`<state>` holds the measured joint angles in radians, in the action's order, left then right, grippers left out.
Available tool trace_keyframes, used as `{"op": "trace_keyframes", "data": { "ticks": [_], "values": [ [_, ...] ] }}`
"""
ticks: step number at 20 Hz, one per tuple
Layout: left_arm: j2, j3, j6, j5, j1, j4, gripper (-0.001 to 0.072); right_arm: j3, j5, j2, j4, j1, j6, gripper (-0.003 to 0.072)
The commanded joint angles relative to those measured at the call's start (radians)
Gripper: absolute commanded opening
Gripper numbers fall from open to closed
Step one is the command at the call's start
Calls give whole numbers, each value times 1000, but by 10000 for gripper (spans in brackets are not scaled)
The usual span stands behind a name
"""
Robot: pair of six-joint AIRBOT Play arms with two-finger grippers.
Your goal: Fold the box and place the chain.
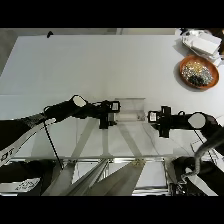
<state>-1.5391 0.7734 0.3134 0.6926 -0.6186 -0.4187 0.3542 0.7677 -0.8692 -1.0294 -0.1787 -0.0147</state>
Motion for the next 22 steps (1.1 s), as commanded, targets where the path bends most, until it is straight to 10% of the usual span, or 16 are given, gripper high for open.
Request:
{"op": "trace_keyframes", "data": {
  "ticks": [1,22],
  "values": [
    [1,0,0,0,0,0,136,1,-54,-45,96,0,-97,234],
    [1,0,0,0,0,0,136,130,-31,-222,148,-85,-238,152]
  ]
}}
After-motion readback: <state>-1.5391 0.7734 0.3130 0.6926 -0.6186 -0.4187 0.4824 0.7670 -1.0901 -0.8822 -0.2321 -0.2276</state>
